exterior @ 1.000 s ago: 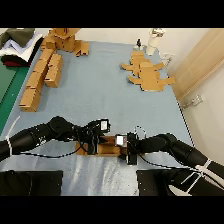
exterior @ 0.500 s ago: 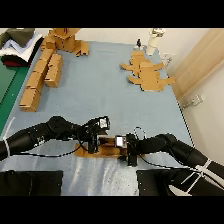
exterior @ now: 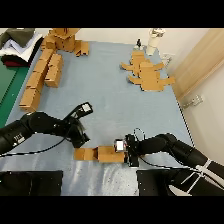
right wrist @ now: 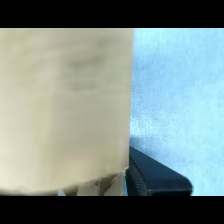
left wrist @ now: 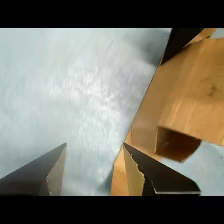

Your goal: Fold the box.

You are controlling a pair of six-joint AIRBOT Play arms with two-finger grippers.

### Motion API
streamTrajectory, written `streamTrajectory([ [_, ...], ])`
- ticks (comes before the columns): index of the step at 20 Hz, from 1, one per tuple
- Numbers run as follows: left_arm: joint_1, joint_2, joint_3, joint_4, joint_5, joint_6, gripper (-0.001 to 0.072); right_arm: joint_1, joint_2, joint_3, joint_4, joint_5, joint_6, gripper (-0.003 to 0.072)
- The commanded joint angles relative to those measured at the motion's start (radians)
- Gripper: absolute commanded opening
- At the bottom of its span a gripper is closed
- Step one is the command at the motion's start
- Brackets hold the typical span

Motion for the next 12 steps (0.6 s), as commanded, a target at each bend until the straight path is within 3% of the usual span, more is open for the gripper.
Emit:
streamTrajectory([
  [1, 0.068, 0.022, 0.000, 0.101, -0.187, -0.218, 0.0534, 0.000, 0.000, 0.000, 0.001, -0.011, -0.020, 0.0484],
  [5, 0.070, 0.021, 0.000, 0.095, -0.238, -0.269, 0.0532, 0.000, 0.000, 0.001, 0.011, -0.008, -0.020, 0.0484],
  [6, 0.070, 0.021, -0.001, 0.085, -0.269, -0.303, 0.0447, 0.000, 0.000, 0.001, 0.011, -0.008, -0.020, 0.0485],
  [7, 0.070, 0.021, -0.001, 0.063, -0.315, -0.325, 0.0254, 0.000, 0.000, 0.001, 0.011, -0.008, -0.020, 0.0484],
  [8, 0.070, 0.021, -0.002, 0.023, -0.372, -0.344, 0.0016, 0.000, 0.000, 0.002, 0.011, -0.008, -0.020, 0.0485],
  [10, 0.070, 0.021, -0.024, -0.091, -0.465, -0.427, 0.0012, 0.000, 0.000, 0.001, 0.011, -0.008, -0.020, 0.0485],
  [12, 0.070, 0.023, -0.089, -0.263, -0.477, -0.475, 0.0012, 0.000, 0.000, 0.001, 0.011, -0.008, -0.020, 0.0484],
])
